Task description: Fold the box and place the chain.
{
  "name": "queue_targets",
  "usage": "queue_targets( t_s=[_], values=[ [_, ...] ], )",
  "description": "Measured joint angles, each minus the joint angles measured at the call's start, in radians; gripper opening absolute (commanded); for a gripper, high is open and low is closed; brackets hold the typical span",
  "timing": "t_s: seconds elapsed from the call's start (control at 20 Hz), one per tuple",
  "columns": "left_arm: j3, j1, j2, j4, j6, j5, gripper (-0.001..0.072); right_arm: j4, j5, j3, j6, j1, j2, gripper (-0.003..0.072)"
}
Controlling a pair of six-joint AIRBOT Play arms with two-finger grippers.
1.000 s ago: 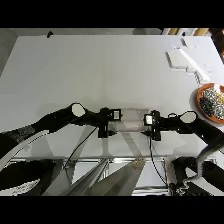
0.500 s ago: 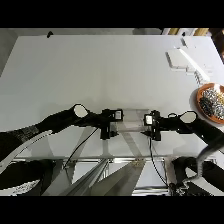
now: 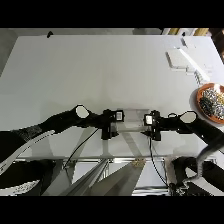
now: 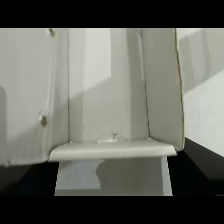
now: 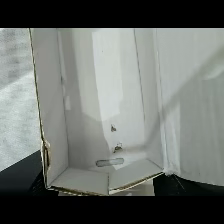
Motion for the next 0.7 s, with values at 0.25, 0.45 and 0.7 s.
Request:
queue_targets(
  t_s=[0.25,0.45,0.7],
  values=[
    [-0.001,-0.017,-0.012,-0.063,0.051,0.031,0.0689,0.002,0.000,0.000,0.002,0.000,0.000,0.0319],
    [0.000,-0.007,-0.021,-0.069,0.014,0.023,0.0690,0.000,0.000,0.000,0.000,0.000,0.000,0.0319],
    [0.000,0.026,-0.022,-0.034,-0.023,-0.018,0.0690,0.000,0.000,0.000,0.000,0.000,0.000,0.0319]
  ],
)
